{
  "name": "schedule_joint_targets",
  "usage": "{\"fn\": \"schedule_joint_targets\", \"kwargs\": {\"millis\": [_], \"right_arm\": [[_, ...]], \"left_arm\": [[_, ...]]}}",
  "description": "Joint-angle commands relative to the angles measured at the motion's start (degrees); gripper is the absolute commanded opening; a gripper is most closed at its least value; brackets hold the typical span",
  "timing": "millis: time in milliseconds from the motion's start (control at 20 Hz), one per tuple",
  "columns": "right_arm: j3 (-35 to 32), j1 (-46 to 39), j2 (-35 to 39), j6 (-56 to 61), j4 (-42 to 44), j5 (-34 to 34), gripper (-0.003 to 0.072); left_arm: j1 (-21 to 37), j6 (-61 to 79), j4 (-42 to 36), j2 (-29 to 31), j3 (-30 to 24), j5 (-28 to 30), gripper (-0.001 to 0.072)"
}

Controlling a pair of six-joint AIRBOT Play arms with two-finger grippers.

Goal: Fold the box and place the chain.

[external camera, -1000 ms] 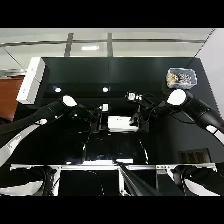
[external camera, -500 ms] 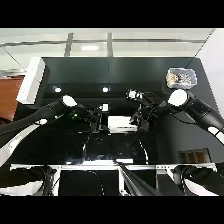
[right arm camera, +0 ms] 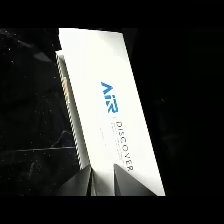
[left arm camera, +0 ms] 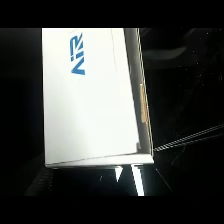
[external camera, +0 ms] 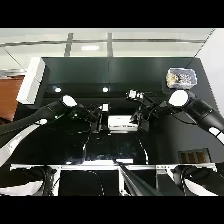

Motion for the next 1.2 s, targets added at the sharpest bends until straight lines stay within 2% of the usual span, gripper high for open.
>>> {"fn": "schedule_joint_targets", "kwargs": {"millis": [0, 200, 250, 300, 650, 800, 950, 1050, 1150], "right_arm": [[0.0, 0.5, -0.8, 0.1, -0.4, 0.0, 0.0126], [0.0, 1.7, -1.5, 0.1, -0.4, 0.0, 0.0131], [0.0, 1.7, -1.5, 0.1, -0.9, -0.1, 0.0285], [0.0, 1.7, -1.5, 0.1, -1.6, -0.2, 0.0321], [-2.8, 1.7, -1.5, 0.1, -1.5, 0.2, 0.032], [-1.3, 1.5, 0.1, 1.5, -0.8, 0.3, 0.032], [0.0, -1.7, 3.2, 13.3, 0.0, 2.1, 0.0317], [-0.7, -4.6, 3.1, 24.0, 1.7, 7.8, 0.0014], [-4.2, -5.5, 3.1, 30.4, 5.3, 7.9, 0.0014]], "left_arm": [[0.0, 0.1, 0.1, 0.0, 0.1, -0.2, 0.0351], [0.0, 0.1, 0.1, 0.0, 0.1, -0.1, 0.0352], [0.0, 0.1, 0.0, 0.0, 0.1, -0.2, 0.0352], [0.0, 0.1, 0.1, 0.0, 0.1, -0.2, 0.0351], [0.0, 0.1, 0.0, 0.0, 0.1, -0.1, 0.0351], [0.0, 0.1, 0.0, 0.0, 0.1, -0.1, 0.0351], [0.0, 0.1, 0.0, 0.0, 0.1, -0.1, 0.0351], [0.0, 0.1, 0.1, 0.0, 0.1, -0.2, 0.0352], [0.0, 0.1, 0.0, 0.0, 0.1, -0.1, 0.0351]]}}
